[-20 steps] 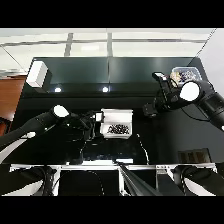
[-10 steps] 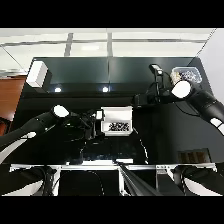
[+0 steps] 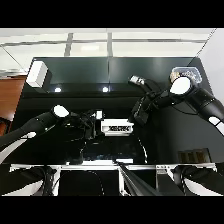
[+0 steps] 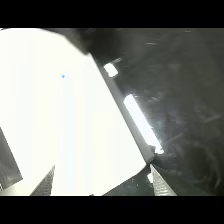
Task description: Fold the box and place the chain.
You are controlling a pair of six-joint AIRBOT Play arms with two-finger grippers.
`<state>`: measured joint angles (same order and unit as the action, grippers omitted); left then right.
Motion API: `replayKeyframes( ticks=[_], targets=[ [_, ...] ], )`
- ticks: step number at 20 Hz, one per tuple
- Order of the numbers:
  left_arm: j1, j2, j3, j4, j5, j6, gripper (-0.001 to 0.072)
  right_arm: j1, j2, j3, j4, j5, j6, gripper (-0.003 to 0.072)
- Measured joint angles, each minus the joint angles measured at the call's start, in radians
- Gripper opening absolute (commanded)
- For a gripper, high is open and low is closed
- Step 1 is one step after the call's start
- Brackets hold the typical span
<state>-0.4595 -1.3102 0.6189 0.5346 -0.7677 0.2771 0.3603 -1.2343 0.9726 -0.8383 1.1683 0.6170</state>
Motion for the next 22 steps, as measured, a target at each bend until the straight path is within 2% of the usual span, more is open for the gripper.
replayKeyframes(
  ticks=[8, 22],
  targets=[
    [0.000, 0.000, 0.000, 0.002, 0.000, 0.000, 0.0334, 0.067, -0.009, -0.055, 0.021, -0.074, -0.252, 0.0684],
    [0.000, 0.000, 0.000, 0.003, 0.000, 0.000, 0.0334, 0.124, -0.035, -0.066, -0.001, -0.117, -0.306, 0.0684]
  ],
)
